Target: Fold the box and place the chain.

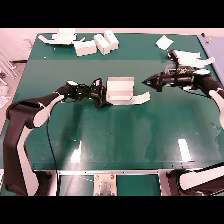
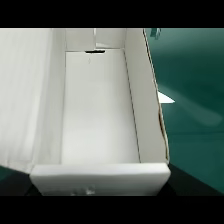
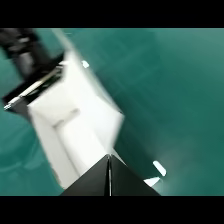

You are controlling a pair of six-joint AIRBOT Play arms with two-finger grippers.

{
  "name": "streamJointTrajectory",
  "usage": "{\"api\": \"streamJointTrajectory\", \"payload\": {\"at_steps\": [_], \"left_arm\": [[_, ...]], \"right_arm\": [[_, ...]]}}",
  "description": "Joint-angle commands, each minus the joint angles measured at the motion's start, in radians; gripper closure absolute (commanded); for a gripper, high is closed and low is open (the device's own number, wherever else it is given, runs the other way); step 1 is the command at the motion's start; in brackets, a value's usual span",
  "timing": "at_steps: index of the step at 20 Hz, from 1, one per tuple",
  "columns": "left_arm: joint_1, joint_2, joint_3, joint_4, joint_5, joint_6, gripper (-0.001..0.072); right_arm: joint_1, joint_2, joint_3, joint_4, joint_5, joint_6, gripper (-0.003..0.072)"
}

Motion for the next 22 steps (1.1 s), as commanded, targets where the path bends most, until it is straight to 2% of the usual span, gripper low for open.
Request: {"api": "streamJointTrajectory", "payload": {"at_steps": [1, 4, 5, 12, 17, 22], "left_arm": [[0.001, 0.001, 0.001, 0.0, 0.001, 0.0, 0.0425], [0.001, 0.001, 0.001, 0.0, 0.0, 0.0, 0.0425], [0.001, 0.001, 0.001, 0.0, 0.001, 0.0, 0.0425], [0.001, 0.001, 0.001, 0.0, -0.001, 0.0, 0.0425], [0.001, 0.001, 0.001, 0.0, 0.0, 0.0, 0.0425], [0.001, 0.001, 0.001, 0.0, 0.0, 0.0, 0.0424]], "right_arm": [[-0.084, 0.008, 0.0, -0.137, -0.111, 0.399, 0.0678], [-0.094, 0.007, -0.001, -0.326, -0.126, 0.6, 0.0678], [-0.093, 0.007, -0.002, -0.348, -0.124, 0.634, 0.0678], [-0.068, -0.024, -0.064, -0.346, -0.133, 0.677, 0.0679], [0.039, -0.095, -0.066, -0.34, -0.155, 0.669, 0.0679], [0.13, -0.103, -0.066, -0.284, -0.196, 0.669, 0.068]]}}
